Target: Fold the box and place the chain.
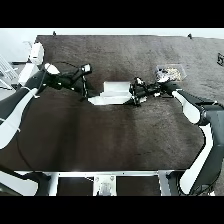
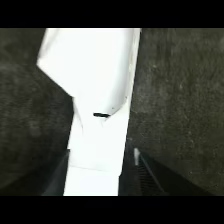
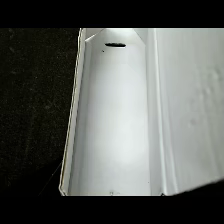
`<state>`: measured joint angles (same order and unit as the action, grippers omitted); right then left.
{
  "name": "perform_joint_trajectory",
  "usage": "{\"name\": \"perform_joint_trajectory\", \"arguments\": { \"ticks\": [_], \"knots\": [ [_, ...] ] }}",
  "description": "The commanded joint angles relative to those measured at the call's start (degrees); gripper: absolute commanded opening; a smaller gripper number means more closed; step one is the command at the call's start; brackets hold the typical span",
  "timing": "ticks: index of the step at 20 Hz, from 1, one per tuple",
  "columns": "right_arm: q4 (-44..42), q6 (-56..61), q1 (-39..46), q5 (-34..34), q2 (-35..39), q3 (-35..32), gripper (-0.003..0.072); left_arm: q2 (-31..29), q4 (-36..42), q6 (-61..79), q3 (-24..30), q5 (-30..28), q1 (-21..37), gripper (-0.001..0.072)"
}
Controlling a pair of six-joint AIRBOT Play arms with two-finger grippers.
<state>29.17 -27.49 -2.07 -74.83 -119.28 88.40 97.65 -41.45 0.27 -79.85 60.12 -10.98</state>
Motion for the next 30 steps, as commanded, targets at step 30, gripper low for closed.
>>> {"name": "perform_joint_trajectory", "arguments": {
  "ticks": [30],
  "knots": [
    [0.0,0.0,0.0,0.0,0.0,0.0,0.0406,4.7,1.3,6.3,0.0,-9.7,-5.4,0.0561]
  ]
}}
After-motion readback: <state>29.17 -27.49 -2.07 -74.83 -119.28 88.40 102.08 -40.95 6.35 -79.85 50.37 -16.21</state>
